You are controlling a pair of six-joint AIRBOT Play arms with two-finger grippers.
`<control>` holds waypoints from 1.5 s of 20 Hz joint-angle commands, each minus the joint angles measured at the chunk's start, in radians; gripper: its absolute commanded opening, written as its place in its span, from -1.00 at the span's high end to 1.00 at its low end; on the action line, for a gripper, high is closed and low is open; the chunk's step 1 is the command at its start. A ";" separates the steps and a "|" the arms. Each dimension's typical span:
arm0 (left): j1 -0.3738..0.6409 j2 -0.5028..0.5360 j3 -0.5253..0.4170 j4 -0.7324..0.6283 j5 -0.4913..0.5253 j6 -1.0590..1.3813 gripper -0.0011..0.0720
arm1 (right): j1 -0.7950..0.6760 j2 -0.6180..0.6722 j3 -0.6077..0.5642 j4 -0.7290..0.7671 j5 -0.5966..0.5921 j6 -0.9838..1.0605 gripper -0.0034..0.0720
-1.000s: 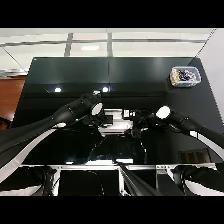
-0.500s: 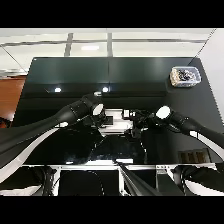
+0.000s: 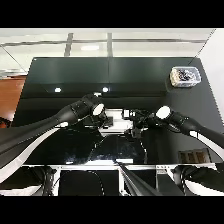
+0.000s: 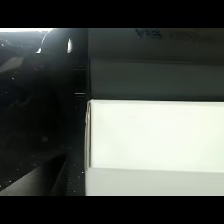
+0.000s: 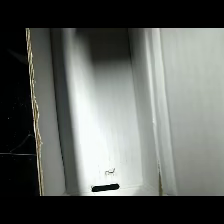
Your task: Fold the box and place the chain.
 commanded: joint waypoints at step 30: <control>0.000 0.000 0.004 -0.003 -0.002 0.011 0.90 | 0.000 0.178 0.001 -0.278 0.090 0.191 -0.99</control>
